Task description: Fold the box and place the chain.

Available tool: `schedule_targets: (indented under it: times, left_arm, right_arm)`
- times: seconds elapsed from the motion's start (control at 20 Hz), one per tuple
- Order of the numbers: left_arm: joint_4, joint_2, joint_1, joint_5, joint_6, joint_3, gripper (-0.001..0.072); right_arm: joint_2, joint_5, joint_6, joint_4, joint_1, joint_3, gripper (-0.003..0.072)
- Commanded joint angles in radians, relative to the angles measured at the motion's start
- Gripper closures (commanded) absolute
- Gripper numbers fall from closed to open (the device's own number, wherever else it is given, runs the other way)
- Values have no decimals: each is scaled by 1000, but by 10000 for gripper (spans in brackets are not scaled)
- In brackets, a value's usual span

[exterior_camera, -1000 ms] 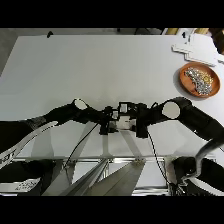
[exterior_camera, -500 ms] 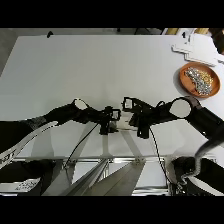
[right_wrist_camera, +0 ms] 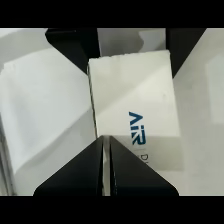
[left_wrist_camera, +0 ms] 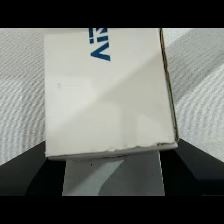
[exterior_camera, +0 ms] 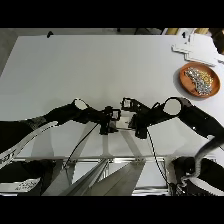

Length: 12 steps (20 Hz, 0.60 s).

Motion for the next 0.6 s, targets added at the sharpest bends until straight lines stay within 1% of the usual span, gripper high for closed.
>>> schedule_targets:
  times: [0.0, 0.25, 0.45, 0.55]
  left_arm:
    - [0, 0, 0, 0, 0, 0, 501]
    - [0, 0, 0, 0, 0, 0, 501]
    - [0, 0, 0, 0, 0, 0, 501]
    - [0, 0, 0, 0, 0, 0, 501]
  right_arm:
    - [-6, -16, -7, 0, -1, -36, 645]
    - [-8, -60, -4, -1, -1, -47, 645]
    - [-8, -61, -2, -1, -1, -47, 646]
    - [13, -55, 60, -3, -2, -39, 646]
